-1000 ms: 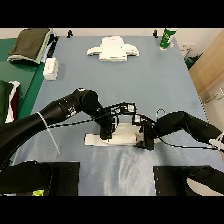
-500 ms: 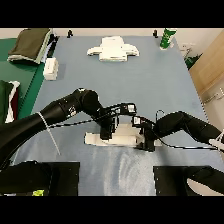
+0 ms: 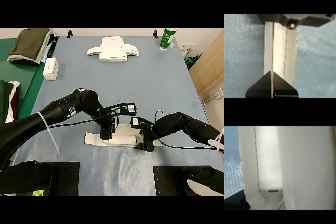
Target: Fold the box.
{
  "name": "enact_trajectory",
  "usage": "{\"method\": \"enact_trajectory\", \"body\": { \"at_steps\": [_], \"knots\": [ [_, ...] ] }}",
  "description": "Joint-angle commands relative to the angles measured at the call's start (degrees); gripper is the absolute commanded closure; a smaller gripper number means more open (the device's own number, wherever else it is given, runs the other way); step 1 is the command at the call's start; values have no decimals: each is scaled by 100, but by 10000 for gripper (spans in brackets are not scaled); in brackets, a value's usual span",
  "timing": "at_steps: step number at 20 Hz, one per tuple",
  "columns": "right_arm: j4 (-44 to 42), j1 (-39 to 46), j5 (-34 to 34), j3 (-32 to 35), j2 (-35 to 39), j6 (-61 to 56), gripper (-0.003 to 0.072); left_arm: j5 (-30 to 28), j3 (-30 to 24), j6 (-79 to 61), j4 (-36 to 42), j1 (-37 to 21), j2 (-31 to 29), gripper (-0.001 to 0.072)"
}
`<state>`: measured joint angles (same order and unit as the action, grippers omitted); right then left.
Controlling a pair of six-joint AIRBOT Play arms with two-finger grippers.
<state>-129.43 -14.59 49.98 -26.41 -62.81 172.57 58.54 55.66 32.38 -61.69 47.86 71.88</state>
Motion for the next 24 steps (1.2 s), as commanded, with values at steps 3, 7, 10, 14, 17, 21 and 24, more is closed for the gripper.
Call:
{"method": "enact_trajectory", "body": {
  "at_steps": [3, 7, 10, 14, 17, 21, 24],
  "knots": [
    [17, -17, -149, 55, -79, -4, 97, -2, -2, 2, 0, 0, 4, 694],
    [17, -17, 55, 55, 61, -4, 96, 0, -2, 2, 0, 0, 2, 694],
    [61, 39, 155, 55, 341, -94, 66, -2, 0, 2, -2, 0, 4, 694],
    [55, 116, 155, 52, 516, -157, -34, -2, -2, 2, -2, 0, 2, 694],
    [-4, 114, 155, 52, 568, -157, -34, 0, -2, 2, 0, 0, 2, 694],
    [-37, 114, 210, 52, 684, -157, -34, -2, -2, 2, -2, 0, 2, 694],
    [-48, 74, 302, 55, 669, -155, -34, -2, -2, 2, -2, 0, 2, 694]
  ]
}}
